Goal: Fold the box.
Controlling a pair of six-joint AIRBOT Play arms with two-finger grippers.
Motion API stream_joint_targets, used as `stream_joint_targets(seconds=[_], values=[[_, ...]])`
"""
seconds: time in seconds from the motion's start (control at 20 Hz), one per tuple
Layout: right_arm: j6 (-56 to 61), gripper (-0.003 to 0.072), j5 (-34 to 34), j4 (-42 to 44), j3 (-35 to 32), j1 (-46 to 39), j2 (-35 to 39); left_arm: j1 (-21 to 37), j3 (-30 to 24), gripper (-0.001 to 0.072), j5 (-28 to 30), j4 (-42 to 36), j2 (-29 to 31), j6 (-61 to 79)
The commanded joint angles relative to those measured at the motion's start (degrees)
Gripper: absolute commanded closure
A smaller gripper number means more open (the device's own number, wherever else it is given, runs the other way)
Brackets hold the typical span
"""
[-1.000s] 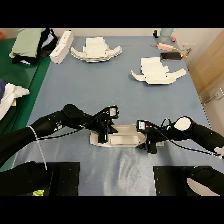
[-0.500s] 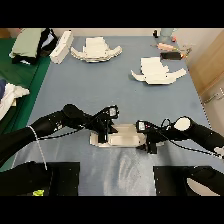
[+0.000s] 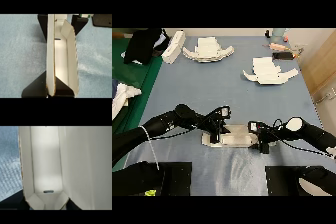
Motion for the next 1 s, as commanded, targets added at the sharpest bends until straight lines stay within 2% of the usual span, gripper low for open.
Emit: stream_joint_targets(seconds=[0.0, 0.95], values=[[0.2, 0.0177, -1.1, 0.1, 0.0, 0.0, 0.0, 0.0, 0.1, 0.0694, 0.0, 0.0, 0.0, 0.0], [0.2, 0.0176, -0.9, 0.0, 0.0, 0.0, 0.0, 0.0, 0.1, 0.0691, -1.2, -1.3, 0.0, -0.1]])
